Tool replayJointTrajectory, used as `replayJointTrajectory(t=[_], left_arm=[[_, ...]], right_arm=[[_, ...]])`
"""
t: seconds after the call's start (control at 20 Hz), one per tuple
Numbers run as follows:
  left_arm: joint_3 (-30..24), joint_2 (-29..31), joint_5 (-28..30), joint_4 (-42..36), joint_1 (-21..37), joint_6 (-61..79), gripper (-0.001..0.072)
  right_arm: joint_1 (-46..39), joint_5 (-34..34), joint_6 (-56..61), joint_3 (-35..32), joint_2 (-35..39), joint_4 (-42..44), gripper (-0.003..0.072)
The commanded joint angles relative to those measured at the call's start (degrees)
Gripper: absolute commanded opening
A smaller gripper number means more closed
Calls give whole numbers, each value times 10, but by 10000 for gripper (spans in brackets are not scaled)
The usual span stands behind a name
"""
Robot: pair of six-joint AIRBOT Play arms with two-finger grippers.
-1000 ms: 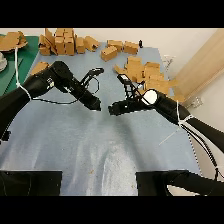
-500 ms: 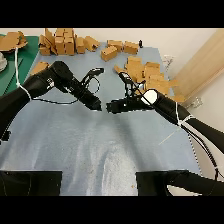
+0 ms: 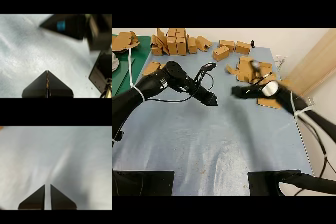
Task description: Fold the box.
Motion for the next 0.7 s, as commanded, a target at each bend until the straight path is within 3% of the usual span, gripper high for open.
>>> replayJointTrajectory(t=[0.0, 0.1, 0.25, 0.45, 0.5, 0.65], left_arm=[[0, -12, 36, 17, -1, -54, 13], [0, -30, 45, 33, -1, -89, 13], [0, -57, 44, 31, -2, -106, 14], [0, -68, 45, 30, -1, -132, 14], [0, -67, 46, 29, -1, -141, 14], [0, -67, 46, 14, -2, -147, 18]], right_arm=[[-158, 55, 82, 90, -34, -144, 117], [-267, 72, 81, 131, -57, -166, 164], [-412, 91, 81, 162, -101, -138, 461], [-532, 96, -29, 162, -162, -3, 478], [-546, 96, -75, 162, -179, 47, 509], [-561, 96, -169, 176, -235, 129, 510]])
